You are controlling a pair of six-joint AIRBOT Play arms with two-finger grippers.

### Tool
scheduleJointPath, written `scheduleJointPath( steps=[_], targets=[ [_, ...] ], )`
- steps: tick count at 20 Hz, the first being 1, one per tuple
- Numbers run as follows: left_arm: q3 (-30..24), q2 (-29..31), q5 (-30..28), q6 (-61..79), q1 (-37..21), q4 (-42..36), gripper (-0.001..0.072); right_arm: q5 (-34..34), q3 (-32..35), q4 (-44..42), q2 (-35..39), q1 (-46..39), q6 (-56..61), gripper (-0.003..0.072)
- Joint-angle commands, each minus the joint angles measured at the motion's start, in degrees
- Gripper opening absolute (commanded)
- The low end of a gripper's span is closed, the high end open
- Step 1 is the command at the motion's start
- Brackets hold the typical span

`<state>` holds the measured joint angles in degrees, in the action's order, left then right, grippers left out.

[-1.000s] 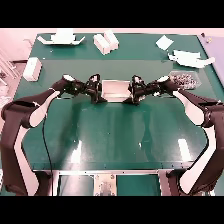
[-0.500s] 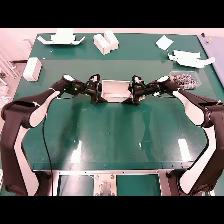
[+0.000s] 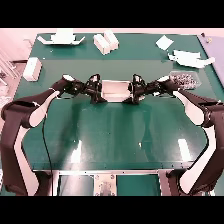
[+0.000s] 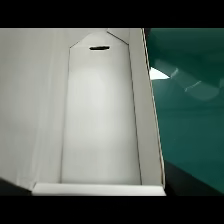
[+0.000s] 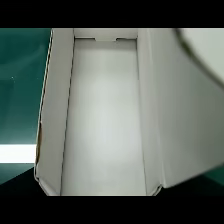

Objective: Fold the box and place the chain.

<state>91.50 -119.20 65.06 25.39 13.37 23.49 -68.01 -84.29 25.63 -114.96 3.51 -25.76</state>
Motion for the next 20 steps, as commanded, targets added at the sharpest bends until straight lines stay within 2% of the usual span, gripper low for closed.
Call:
scheduleJointPath(
  steps=[1,3,8,14,17,18,19,20],
  targets=[
    [-0.02,-0.04,-0.04,0.15,0.04,0.04,0.0391,-3.76,-0.9,-1.38,0.72,-1.14,0.26,0.072],
    [-0.02,-0.04,-0.07,0.15,0.04,0.04,0.039,-6.64,-1.7,-1.29,1.42,-1.92,0.31,0.072],
    [-0.02,-0.04,-0.07,0.15,0.04,0.04,0.0391,-8.13,-2.08,-0.48,4.79,-4.68,1.86,0.072],
    [-0.02,-0.04,-0.07,0.15,0.04,0.04,0.0391,-8.85,-2.08,-0.48,11.5,-7.54,12.41,0.0714],
    [-0.02,-0.04,-0.09,0.15,0.04,0.04,0.0391,-14.67,-2.05,-0.5,13.35,-7.48,17.49,0.0706],
    [-0.02,-0.04,-0.07,0.15,0.04,0.04,0.0391,-17.59,-1.99,-0.44,13.31,-7.39,19.52,0.0552],
    [-0.02,-0.04,-0.07,0.15,0.04,0.04,0.0391,-20.17,-1.68,-0.44,13.31,-7.23,20.81,0.0222],
    [-0.02,-0.02,-0.09,0.15,0.04,0.04,0.0391,-22.6,-1.4,-0.37,13.29,-7.1,20.87,0.0017]
  ],
)
